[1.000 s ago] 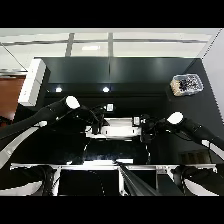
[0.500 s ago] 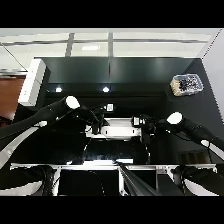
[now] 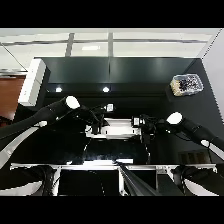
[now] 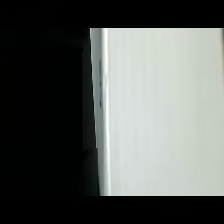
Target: Fold the box and place the chain.
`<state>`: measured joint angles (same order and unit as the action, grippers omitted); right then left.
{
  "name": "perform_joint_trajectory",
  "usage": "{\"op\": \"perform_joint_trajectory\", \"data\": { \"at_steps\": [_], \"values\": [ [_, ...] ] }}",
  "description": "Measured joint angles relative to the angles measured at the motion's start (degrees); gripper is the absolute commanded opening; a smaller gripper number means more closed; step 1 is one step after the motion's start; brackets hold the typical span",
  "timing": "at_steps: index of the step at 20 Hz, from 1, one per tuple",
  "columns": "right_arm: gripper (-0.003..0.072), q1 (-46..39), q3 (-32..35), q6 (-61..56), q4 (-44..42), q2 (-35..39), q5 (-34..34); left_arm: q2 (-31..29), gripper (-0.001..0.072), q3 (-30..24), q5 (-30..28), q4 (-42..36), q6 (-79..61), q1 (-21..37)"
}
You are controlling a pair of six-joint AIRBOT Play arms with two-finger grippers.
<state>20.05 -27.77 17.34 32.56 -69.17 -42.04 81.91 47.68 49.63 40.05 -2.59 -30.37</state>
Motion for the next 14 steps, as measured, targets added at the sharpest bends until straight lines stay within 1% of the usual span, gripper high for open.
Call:
{"op": "perform_joint_trajectory", "data": {
  "at_steps": [1,2,3,5,8,10,12,13,14],
  "values": [
    [0.0424,0.0,0.0,0.0,0.0,0.0,0.2,-0.1,0.0251,0.0,0.0,0.0,0.0,0.0],
    [0.0424,0.0,0.0,0.0,0.0,0.0,0.2,-0.5,0.0305,0.0,0.0,0.1,0.2,0.1],
    [0.0424,0.0,0.0,0.0,0.0,0.0,0.2,-0.9,0.0319,0.2,0.0,0.3,0.8,0.1],
    [0.0424,0.0,0.0,0.0,0.0,0.0,0.3,-2.5,0.0319,0.7,0.4,2.9,3.9,0.2],
    [0.0425,0.0,0.0,-0.6,0.0,0.0,0.7,-6.3,0.0319,1.3,2.6,11.9,12.0,0.2],
    [0.0424,0.0,0.0,-0.7,0.0,0.0,0.8,-9.5,0.0318,1.5,5.7,19.4,19.1,0.2],
    [0.0424,0.0,0.0,-0.8,0.0,0.0,0.9,-12.5,0.0321,1.6,8.9,25.1,25.8,0.2],
    [0.0425,0.0,0.0,-0.9,0.0,0.0,0.9,-13.8,0.0453,1.7,10.3,26.9,29.0,0.3],
    [0.0424,0.0,0.0,-0.9,0.0,0.0,1.0,-15.1,0.0607,1.7,11.5,28.3,32.4,0.3]
  ]
}}
